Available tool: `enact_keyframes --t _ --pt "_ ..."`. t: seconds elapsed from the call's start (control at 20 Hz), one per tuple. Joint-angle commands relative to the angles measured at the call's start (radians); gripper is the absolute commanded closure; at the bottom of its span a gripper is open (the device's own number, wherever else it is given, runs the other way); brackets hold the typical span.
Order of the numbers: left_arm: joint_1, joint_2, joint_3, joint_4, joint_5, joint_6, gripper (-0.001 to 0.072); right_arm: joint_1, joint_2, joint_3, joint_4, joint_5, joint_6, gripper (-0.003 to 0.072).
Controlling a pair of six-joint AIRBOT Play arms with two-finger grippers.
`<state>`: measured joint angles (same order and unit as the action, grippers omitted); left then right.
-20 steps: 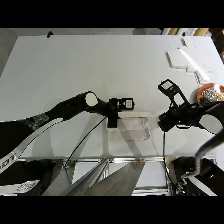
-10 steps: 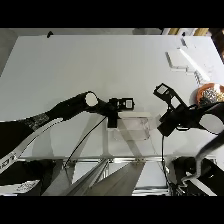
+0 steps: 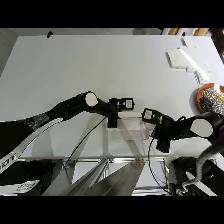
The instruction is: Fold the box and place the chain.
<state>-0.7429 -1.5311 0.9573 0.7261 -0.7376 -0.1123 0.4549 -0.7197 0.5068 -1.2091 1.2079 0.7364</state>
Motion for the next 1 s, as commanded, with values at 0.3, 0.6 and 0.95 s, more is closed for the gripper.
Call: enact_keyframes --t 0.3,0.6,0.95 --pt "0.0 0.001 0.0 0.0 0.0 0.0 0.07 0.116 0.111 -0.137 -0.07 -0.267 -0.23 0.011" --pt "-0.001 0.001 0.0 0.0 0.0 0.0 0.07 0.194 0.163 -0.309 -0.077 -0.415 -0.229 0.0001" --pt "-0.001 0.001 0.0 0.0 0.0 0.0 0.07 0.15 0.143 -0.325 -0.116 -0.596 -0.23 0.0004"
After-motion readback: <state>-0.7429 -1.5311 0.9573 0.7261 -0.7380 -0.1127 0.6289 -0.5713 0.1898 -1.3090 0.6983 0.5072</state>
